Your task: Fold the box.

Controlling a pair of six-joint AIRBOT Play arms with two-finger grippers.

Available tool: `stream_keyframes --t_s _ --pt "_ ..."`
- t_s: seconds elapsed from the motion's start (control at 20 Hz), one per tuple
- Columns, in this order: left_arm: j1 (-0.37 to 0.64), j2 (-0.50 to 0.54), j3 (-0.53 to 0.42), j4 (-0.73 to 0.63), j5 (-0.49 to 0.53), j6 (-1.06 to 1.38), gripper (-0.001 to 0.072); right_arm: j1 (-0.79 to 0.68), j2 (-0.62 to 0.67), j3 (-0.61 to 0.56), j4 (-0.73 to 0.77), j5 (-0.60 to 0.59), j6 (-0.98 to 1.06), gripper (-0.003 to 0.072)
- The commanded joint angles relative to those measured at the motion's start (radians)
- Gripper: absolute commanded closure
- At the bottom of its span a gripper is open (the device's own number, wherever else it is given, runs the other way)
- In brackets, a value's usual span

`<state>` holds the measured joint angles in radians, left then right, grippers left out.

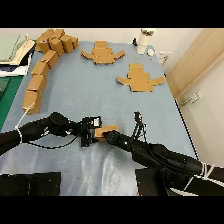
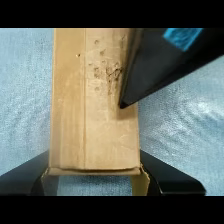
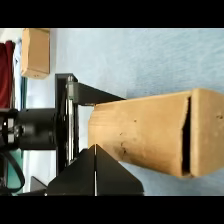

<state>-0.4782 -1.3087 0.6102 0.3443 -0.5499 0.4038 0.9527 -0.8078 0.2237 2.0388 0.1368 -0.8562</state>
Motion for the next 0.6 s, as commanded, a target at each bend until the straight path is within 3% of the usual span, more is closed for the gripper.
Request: stream_keyframes --t_s 0.0,0.55 --pt "0.000 0.001 0.000 0.000 0.000 0.000 0.0185 0.001 -0.039 -0.006 -0.072 0.070 0.109 0.0685" --pt "0.000 0.001 0.000 0.000 0.000 0.000 0.0185 0.016 -0.041 -0.032 -0.080 0.057 0.116 0.0686"
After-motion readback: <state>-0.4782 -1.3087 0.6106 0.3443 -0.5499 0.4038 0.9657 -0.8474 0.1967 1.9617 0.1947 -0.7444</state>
